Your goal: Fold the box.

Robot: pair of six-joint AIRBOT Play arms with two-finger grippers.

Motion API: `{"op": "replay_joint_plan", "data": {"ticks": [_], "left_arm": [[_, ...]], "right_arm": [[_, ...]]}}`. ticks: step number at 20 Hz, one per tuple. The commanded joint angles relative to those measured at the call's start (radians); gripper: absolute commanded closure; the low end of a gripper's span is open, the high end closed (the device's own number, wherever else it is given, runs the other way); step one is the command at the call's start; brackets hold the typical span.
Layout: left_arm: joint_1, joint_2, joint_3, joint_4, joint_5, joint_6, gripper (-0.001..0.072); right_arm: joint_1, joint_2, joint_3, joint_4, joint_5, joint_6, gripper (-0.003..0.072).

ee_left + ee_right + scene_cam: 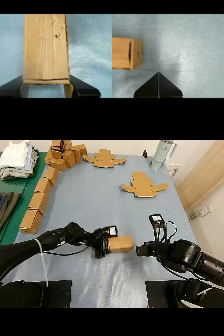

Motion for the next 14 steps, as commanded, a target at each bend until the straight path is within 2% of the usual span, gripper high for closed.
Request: {"op": "replay_joint_plan", "data": {"ticks": [1,3,6,8,11,14], "left_arm": [[0.060,0.087,0.000,0.067,0.048,-0.137,0.0220],[0.136,0.148,-0.001,0.158,0.034,-0.310,0.0220],[0.269,0.240,-0.018,0.404,-0.069,-0.600,0.0220],[0.357,0.319,-0.059,0.517,-0.126,-0.742,0.0220],[0.493,0.484,-0.142,0.620,-0.197,-0.900,0.0220],[0.615,0.668,-0.217,0.668,-0.303,-0.946,0.0220]], "right_arm": [[-0.001,0.000,0.001,-0.044,-0.001,0.077,0.0682],[-0.001,0.000,0.001,-0.065,-0.001,0.085,0.0682],[-0.001,0.000,0.001,-0.091,-0.001,0.085,0.0682],[-0.001,0.000,0.000,-0.121,-0.001,0.085,0.0682],[-0.001,0.000,0.000,-0.159,0.003,0.085,0.0682],[-0.001,0.000,0.000,-0.189,0.020,0.085,0.0681]]}}
